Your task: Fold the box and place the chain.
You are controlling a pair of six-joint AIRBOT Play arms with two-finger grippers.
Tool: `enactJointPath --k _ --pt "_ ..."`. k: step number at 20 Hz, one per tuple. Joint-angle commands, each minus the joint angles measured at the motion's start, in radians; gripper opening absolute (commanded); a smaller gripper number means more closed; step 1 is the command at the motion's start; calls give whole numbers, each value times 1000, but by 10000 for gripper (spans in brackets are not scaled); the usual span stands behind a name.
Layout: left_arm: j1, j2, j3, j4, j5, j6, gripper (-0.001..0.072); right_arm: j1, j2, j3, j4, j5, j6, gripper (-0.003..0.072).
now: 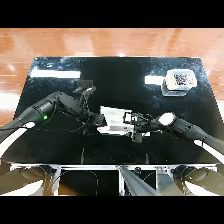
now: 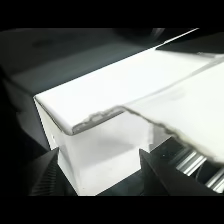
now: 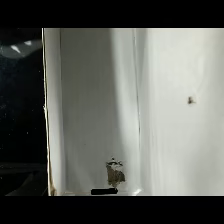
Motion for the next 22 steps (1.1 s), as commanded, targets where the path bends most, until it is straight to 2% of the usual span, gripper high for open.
enactJointPath --k 1,9,13,15,16,17,18,21,22 --pt "-42 2 22 100 -19 -97 558 1 0 0 0 0 0 546" --pt "-198 3 47 389 -125 -370 554 1 0 0 0 0 0 546" --pt "-272 2 66 583 -121 -546 549 1 0 0 0 0 0 546" --pt "-296 -3 77 631 -101 -619 546 1 0 0 0 0 0 546" --pt "-302 -10 86 631 -76 -638 507 1 0 0 0 0 0 546" --pt "-307 -18 97 631 -56 -645 301 1 0 0 0 0 0 546" --pt "-311 -23 102 629 -57 -644 227 1 0 0 0 0 0 546" --pt "-313 -53 140 631 10 -664 229 1 0 0 0 0 0 546" --pt "-314 -66 153 632 31 -670 251 1 0 0 0 0 0 546"
